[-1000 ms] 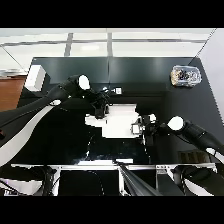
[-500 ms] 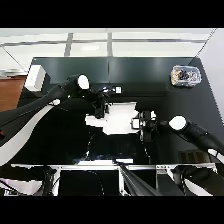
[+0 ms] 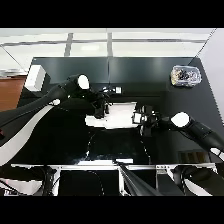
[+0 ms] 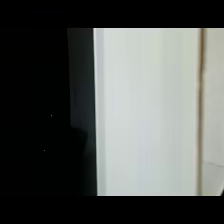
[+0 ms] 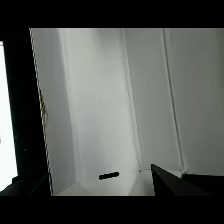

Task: Fold the box and place the chain.

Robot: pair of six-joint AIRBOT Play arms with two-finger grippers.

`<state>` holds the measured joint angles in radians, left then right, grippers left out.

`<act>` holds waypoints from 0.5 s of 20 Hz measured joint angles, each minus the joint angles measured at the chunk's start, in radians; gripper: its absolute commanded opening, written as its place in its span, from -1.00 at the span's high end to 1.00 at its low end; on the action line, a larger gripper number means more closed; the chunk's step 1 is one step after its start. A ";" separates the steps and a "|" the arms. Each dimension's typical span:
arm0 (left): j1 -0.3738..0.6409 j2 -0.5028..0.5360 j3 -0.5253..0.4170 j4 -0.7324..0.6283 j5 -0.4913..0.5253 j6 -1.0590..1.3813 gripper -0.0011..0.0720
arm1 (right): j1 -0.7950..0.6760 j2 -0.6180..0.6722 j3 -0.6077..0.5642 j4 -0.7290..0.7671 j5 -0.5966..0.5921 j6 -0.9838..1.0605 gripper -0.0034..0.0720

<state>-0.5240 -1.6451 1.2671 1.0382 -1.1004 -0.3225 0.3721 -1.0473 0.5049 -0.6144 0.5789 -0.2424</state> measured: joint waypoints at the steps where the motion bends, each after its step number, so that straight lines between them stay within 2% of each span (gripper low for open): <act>1: 0.000 0.000 0.000 0.000 0.000 0.000 0.92 | -0.006 0.000 0.006 0.006 -0.002 0.001 -0.96; 10: 0.000 0.000 0.000 0.000 0.000 0.000 0.92 | -0.087 -0.042 0.071 0.059 0.064 0.012 -0.95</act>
<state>-0.5240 -1.6447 1.2675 1.0378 -1.1000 -0.3229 0.2852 -1.0897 0.5762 -0.5556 0.6426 -0.2306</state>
